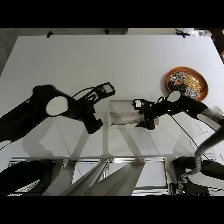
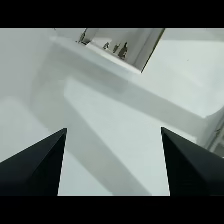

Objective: Fold the box and place the chain.

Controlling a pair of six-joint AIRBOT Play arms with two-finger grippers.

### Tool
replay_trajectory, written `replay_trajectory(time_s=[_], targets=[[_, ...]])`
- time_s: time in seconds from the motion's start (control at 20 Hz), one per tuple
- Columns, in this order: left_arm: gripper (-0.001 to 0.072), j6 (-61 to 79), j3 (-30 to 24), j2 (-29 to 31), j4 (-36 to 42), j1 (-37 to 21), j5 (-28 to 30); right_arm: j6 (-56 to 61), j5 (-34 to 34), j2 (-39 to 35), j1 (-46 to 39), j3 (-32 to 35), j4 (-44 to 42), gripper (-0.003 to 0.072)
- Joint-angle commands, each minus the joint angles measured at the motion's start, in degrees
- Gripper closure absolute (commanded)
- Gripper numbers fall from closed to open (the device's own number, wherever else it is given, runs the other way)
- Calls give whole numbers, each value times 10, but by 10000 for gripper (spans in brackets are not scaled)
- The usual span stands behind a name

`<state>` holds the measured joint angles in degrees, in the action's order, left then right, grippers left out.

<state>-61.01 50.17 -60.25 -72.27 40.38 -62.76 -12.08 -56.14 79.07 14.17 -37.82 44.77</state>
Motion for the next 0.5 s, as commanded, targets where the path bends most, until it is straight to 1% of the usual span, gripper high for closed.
replay_trajectory(time_s=[0.0,0.15,0.2,0.25,0.3,0.45], targets=[[83,216,-113,54,100,-77,100,0,0,0,0,0,0,353],[75,230,-121,10,136,-133,121,0,0,0,0,0,0,353],[71,263,-121,-9,152,-146,129,0,0,0,0,0,0,353],[28,324,-121,-32,174,-155,133,0,0,0,0,0,0,353],[9,392,-121,-53,193,-156,133,0,0,0,0,0,0,353],[6,610,-121,-107,277,-155,117,0,0,0,0,0,0,353]])
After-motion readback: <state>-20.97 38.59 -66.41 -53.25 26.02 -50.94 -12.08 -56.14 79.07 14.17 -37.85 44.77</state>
